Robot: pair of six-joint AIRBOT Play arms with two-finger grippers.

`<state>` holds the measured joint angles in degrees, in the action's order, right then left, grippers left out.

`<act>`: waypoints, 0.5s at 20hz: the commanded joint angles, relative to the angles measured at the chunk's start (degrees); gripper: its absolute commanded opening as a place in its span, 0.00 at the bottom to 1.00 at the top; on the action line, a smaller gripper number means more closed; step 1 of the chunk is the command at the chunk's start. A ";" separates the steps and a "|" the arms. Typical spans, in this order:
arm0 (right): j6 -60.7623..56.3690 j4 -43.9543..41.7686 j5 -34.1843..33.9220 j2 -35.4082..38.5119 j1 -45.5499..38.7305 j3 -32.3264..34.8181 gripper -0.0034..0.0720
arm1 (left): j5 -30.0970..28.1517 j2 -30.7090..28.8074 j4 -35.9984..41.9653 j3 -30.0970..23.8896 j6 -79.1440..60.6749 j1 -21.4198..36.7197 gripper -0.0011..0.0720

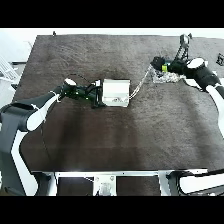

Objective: Fold the box and place the chain.

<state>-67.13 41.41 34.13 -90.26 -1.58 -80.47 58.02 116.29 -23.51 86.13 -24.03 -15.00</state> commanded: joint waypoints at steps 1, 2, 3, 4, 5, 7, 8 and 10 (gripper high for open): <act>-0.35 2.16 1.77 8.70 2.56 -0.04 0.07 | -0.04 -0.02 -0.02 0.00 0.00 0.02 0.34; -0.35 3.04 1.77 11.15 3.45 -0.04 0.07 | -0.04 -0.02 -0.02 0.00 0.00 0.02 0.34; -0.35 3.41 1.88 13.29 4.20 -0.04 0.07 | -0.04 -0.02 -0.02 0.00 0.00 0.02 0.34; -0.33 3.61 1.95 15.45 5.01 -0.04 0.07 | -0.04 0.00 -0.02 0.00 0.00 0.02 0.34; -0.33 4.00 1.95 17.49 5.99 -0.04 0.07 | -0.04 0.00 -0.02 0.00 0.00 0.02 0.34; -0.26 4.74 1.95 20.70 8.02 -0.04 0.07 | -0.04 0.00 -0.02 0.00 0.00 0.02 0.34; -0.04 4.74 1.95 21.88 9.07 -0.04 0.07 | -0.04 -0.02 -0.02 0.00 0.00 0.02 0.34; 0.17 4.79 1.95 23.54 11.34 -0.04 0.07 | -0.04 0.00 -0.02 0.00 0.00 0.02 0.34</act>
